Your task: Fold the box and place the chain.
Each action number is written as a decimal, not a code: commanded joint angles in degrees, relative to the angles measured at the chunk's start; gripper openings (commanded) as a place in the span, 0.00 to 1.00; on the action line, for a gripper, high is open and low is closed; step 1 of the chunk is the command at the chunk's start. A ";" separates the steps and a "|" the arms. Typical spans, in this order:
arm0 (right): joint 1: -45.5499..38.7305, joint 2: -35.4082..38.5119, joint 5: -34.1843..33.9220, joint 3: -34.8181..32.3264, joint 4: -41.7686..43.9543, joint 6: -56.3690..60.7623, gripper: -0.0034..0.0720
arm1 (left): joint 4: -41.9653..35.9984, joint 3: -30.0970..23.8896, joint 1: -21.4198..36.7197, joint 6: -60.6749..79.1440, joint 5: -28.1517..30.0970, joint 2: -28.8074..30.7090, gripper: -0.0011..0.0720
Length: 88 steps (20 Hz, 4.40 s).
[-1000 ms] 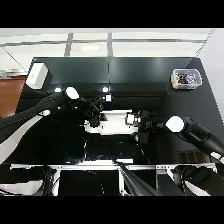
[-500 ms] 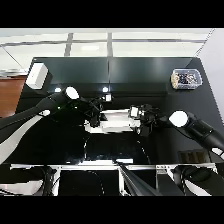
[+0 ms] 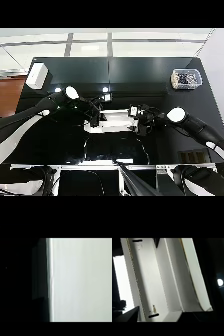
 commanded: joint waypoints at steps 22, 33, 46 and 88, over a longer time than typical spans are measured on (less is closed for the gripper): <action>-1.90 -6.69 5.07 -0.02 -0.26 -6.82 0.97 | 0.17 -0.04 -0.24 2.45 1.25 1.33 0.05; -3.56 -7.45 5.07 -0.02 2.56 -9.29 0.97 | 0.17 -0.04 -0.24 1.53 -1.14 0.87 0.05; -1.77 -9.53 4.33 0.11 -0.24 -8.92 0.97 | 2.32 -0.02 -0.72 1.92 2.32 0.85 0.05; -1.05 -9.60 1.84 0.17 1.25 -6.60 0.68 | 1.86 0.00 -1.07 1.70 0.09 0.92 0.05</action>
